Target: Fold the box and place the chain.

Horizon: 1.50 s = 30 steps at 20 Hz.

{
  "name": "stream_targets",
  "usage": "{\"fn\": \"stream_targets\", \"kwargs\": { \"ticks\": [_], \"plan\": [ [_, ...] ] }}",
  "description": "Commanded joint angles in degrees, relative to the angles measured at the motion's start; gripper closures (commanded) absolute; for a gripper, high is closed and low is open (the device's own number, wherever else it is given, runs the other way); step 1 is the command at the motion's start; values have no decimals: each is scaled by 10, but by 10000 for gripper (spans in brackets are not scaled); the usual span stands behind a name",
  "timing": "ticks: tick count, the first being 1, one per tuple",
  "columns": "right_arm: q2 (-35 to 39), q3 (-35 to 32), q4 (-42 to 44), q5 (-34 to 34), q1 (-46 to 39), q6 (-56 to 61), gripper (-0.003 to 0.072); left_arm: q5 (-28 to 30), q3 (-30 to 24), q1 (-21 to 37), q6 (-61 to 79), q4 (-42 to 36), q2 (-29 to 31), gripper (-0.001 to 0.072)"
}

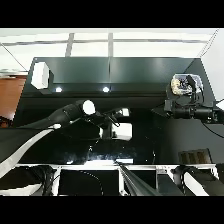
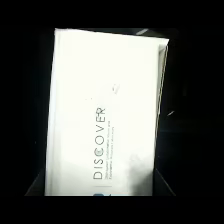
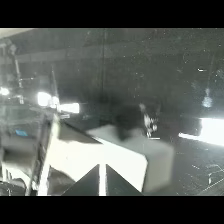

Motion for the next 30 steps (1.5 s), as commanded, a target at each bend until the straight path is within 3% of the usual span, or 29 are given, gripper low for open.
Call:
{"fn": "stream_targets", "kwargs": {
  "ticks": [1,5,8,12,14,18,26,30],
  "plan": [
    [0,0,0,0,0,0,643,-73,0,70,-132,73,35,372],
    [0,0,-4,-10,0,0,642,-137,-2,224,-282,193,97,372],
    [0,0,-15,-17,0,-3,643,-167,-2,376,-326,198,133,357],
    [0,0,-31,-17,0,-4,643,-159,-2,594,-380,198,146,357],
    [0,0,-29,-18,0,-4,643,-128,-2,656,-380,198,145,357],
    [0,0,-28,-16,0,-3,642,-20,5,695,-378,200,112,350],
    [0,0,-28,-29,0,-3,642,177,14,630,-355,181,29,350],
    [0,0,-28,-30,0,-3,642,227,16,611,-355,181,18,350]
  ]
}}
